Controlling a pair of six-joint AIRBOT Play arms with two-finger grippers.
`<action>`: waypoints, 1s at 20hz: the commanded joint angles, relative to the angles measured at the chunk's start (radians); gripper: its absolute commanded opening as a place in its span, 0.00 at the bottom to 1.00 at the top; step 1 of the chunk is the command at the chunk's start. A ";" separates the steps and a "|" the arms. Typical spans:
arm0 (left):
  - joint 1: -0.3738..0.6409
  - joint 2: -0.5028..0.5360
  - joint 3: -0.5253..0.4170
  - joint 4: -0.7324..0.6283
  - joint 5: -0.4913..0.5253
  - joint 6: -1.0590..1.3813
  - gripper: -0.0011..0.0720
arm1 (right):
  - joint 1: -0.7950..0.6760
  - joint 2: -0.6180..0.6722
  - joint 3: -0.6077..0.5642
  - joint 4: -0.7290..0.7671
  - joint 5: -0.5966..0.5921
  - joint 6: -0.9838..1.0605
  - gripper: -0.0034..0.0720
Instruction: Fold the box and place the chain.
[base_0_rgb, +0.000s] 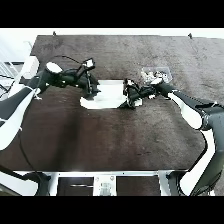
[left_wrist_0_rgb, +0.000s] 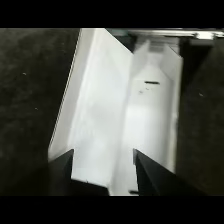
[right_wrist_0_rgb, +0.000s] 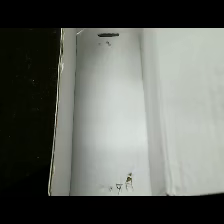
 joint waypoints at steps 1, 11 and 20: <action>0.032 0.014 0.003 0.127 -0.121 -0.064 0.65 | 0.001 0.000 0.000 0.002 0.000 0.001 0.76; 0.011 -0.019 0.003 0.274 -0.021 -0.080 0.97 | 0.001 0.000 0.000 0.002 0.000 0.001 0.76; 0.010 -0.122 0.003 0.227 -0.037 0.030 0.97 | 0.001 0.000 0.000 0.002 0.000 0.001 0.76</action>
